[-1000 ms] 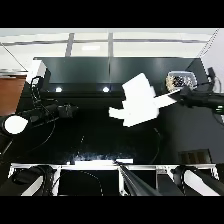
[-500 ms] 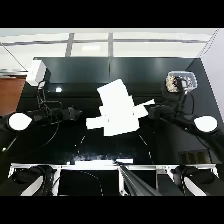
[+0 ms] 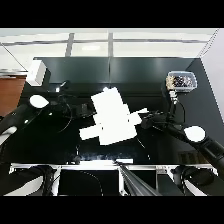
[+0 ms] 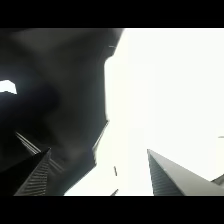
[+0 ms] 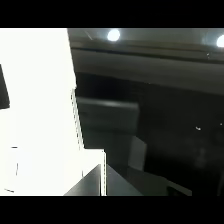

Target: Fold the box and place the chain.

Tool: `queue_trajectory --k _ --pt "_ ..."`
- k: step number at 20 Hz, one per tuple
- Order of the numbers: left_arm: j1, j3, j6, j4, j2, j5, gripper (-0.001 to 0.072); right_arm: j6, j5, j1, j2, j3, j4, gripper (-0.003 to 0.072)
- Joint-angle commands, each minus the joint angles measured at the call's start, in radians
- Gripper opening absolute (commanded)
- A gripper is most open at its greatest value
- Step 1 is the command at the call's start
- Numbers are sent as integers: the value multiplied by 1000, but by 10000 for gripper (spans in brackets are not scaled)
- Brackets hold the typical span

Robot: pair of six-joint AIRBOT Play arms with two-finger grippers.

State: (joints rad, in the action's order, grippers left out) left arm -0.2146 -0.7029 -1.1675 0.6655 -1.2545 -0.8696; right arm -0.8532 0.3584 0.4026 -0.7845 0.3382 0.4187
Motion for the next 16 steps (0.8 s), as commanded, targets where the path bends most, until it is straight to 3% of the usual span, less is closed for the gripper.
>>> queue_trajectory --k 1,6,11,12,13,14,16 --pt "6 -113 177 -117 -213 -162 703 -3 0 7 1 -4 1 16" --pt "9 -200 458 -296 -396 -397 699 -3 3 7 1 -4 1 15" --pt "26 -228 605 -270 -423 -449 658 -3 4 7 1 -4 1 15" --pt "32 -229 620 -263 -423 -467 527 -3 4 7 1 -4 1 15" --pt "36 -229 631 -258 -423 -486 311 -3 4 7 1 -4 1 16" --pt "38 -229 649 -255 -424 -503 185 -3 4 7 1 -4 1 15" --pt "35 -229 668 -255 -430 -525 171 -3 3 6 1 -4 1 15"
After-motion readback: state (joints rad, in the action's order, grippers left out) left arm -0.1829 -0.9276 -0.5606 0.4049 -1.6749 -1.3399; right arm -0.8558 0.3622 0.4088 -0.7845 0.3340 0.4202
